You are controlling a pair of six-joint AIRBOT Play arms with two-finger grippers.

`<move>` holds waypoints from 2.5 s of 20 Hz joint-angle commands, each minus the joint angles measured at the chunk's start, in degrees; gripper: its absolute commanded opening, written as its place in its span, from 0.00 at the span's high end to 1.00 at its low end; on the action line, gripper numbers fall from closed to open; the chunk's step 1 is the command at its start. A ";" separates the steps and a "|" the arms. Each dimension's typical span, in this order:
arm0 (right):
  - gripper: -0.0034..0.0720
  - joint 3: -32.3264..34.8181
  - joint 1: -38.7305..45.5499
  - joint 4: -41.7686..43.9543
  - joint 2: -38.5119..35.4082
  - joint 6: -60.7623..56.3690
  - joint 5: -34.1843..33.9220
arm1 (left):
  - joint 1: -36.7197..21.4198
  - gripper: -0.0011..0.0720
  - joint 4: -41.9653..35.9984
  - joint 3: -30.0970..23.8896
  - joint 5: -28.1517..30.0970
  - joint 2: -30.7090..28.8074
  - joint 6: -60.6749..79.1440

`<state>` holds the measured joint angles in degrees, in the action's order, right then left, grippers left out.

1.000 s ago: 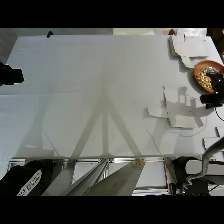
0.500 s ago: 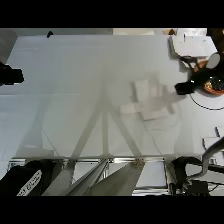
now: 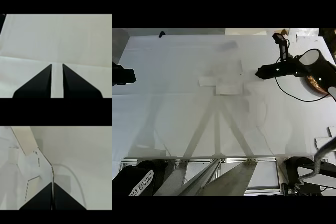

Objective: Fold the box and place the chain.

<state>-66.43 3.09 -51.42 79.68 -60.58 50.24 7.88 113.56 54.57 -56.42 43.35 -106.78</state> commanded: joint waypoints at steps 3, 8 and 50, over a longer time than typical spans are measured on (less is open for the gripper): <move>0.94 8.61 -1.60 1.68 -1.29 1.09 -12.02 | 0.02 0.78 0.02 -0.02 0.00 0.02 0.02; 0.94 18.95 -1.68 5.25 -2.99 5.42 -18.86 | 0.02 0.78 0.02 -0.04 0.00 0.02 0.00; 0.93 20.41 -3.37 6.40 -2.99 6.86 -21.18 | 5.27 0.42 -7.28 0.02 7.63 1.18 12.31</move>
<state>-46.04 -0.23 -45.04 76.71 -53.69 29.04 10.24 107.02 54.57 -49.30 43.88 -101.56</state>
